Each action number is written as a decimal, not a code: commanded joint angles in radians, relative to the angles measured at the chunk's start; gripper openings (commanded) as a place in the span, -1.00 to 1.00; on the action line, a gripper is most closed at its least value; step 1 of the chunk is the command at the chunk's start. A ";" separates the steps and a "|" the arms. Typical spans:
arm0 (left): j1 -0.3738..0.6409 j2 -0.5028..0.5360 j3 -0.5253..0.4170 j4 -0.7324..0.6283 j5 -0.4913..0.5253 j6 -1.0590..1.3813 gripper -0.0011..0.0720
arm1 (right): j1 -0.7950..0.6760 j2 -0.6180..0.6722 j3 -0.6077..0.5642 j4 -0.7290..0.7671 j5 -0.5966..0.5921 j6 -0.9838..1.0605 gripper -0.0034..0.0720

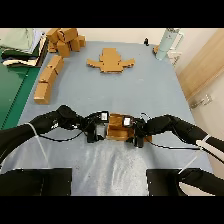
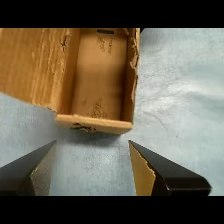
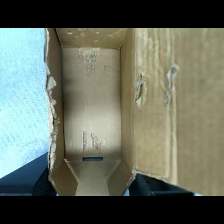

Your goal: Fold the box.

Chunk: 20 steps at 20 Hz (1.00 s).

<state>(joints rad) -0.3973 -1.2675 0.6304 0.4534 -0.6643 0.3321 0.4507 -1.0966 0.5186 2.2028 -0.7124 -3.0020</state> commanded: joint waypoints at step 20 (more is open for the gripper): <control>0.016 -0.096 0.064 0.003 -0.142 0.070 0.94 | 0.000 0.000 -0.001 0.000 0.000 0.000 0.58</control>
<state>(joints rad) -0.3870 -1.3632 0.6968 0.4362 -0.7712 0.4240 0.4507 -1.0966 0.5182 2.2059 -0.7120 -3.0013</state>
